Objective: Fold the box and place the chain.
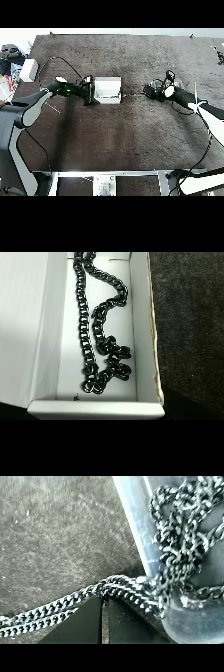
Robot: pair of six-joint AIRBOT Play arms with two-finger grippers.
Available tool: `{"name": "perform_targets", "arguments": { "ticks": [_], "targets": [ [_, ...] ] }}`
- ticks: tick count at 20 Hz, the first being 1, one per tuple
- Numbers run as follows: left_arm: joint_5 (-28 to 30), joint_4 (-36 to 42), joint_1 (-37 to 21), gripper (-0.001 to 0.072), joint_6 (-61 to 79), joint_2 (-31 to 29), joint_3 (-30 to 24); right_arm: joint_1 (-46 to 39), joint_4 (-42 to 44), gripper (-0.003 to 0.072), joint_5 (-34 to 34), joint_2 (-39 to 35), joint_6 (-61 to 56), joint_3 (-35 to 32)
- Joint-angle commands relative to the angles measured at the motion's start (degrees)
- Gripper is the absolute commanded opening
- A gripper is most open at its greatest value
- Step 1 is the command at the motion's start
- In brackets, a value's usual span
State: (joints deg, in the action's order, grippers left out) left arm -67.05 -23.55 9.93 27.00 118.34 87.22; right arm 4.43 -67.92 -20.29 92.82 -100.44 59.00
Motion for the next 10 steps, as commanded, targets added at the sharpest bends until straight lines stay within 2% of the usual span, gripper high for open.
{"name": "perform_targets", "arguments": {
  "ticks": [1, 5, 8, 10],
  "targets": [
    [0.00, -0.02, -0.04, 0.0402, 0.02, -0.02, -0.02, 0.15, 0.31, 0.0012, 1.25, -0.17, 0.13, 0.02],
    [0.00, -0.02, -0.04, 0.0402, 0.02, -0.02, -0.02, 3.02, 0.22, 0.0012, -1.55, -4.07, 1.97, 0.02],
    [0.00, -0.02, -0.04, 0.0402, 0.02, -0.02, -0.02, 7.17, 0.24, 0.0012, -3.93, -10.91, 4.44, 0.02],
    [0.00, -0.02, -0.04, 0.0402, 0.02, -0.02, -0.02, 10.01, 0.04, 0.0012, -2.51, -16.26, 4.90, 0.02]
  ]
}}
